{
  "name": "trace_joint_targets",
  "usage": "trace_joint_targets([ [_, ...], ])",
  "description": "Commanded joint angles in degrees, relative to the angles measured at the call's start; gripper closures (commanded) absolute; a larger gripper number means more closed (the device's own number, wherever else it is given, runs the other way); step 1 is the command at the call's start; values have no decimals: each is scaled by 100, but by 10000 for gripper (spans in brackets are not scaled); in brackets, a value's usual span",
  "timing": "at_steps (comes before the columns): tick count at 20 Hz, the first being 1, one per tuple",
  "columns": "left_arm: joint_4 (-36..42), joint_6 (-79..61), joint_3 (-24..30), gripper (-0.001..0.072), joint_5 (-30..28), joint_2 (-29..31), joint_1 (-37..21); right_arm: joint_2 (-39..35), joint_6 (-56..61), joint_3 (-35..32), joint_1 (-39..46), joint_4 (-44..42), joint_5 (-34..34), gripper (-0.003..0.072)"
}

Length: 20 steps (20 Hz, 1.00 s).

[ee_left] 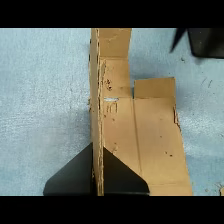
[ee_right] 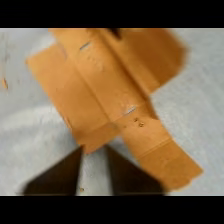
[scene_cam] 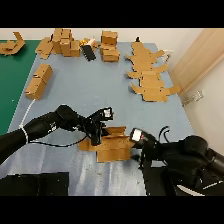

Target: Fold the box.

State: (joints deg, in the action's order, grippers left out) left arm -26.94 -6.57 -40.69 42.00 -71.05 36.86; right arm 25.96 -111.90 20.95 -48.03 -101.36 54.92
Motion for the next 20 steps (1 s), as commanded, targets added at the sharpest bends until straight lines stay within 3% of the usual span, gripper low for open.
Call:
trace_joint_targets([
  [1,0,-2,4,696,2,-2,-7,629,-791,-177,-1064,817,-374,212],
  [4,0,-2,2,696,0,-2,-7,1576,-988,-157,-1172,1178,-1086,212],
  [7,0,-2,4,696,0,-2,-7,2002,-975,-157,-1174,1742,-1558,212],
  [10,0,-2,4,696,2,-2,-7,2041,-964,-155,-1174,1751,-1851,212],
  [20,0,-2,4,696,2,-2,-7,1725,-898,-162,-1410,1696,-1788,212],
])
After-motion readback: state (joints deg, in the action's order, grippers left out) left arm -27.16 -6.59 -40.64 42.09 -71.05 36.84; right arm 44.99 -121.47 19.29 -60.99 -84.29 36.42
